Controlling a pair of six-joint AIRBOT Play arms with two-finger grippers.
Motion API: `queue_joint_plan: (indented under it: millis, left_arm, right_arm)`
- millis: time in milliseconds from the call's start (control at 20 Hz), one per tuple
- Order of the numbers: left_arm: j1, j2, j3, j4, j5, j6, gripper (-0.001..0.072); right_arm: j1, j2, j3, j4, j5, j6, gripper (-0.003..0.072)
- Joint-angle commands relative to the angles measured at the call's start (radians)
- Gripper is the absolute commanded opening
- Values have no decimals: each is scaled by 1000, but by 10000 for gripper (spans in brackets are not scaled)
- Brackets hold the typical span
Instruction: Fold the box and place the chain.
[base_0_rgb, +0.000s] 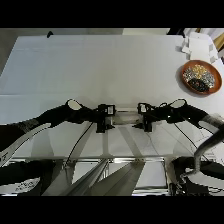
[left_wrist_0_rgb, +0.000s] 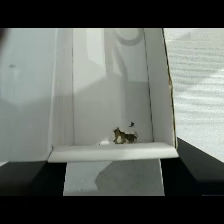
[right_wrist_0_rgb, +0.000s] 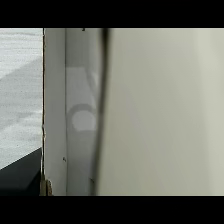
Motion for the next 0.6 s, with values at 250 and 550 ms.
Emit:
queue_joint_plan:
  millis: [250,550]
  left_arm:
    - [-1,0,1,0,0,0,271]
    - [-1,0,1,0,0,0,271]
  right_arm:
    - [-10,2,0,1,13,3,681]
    - [-63,47,0,-5,63,77,695]
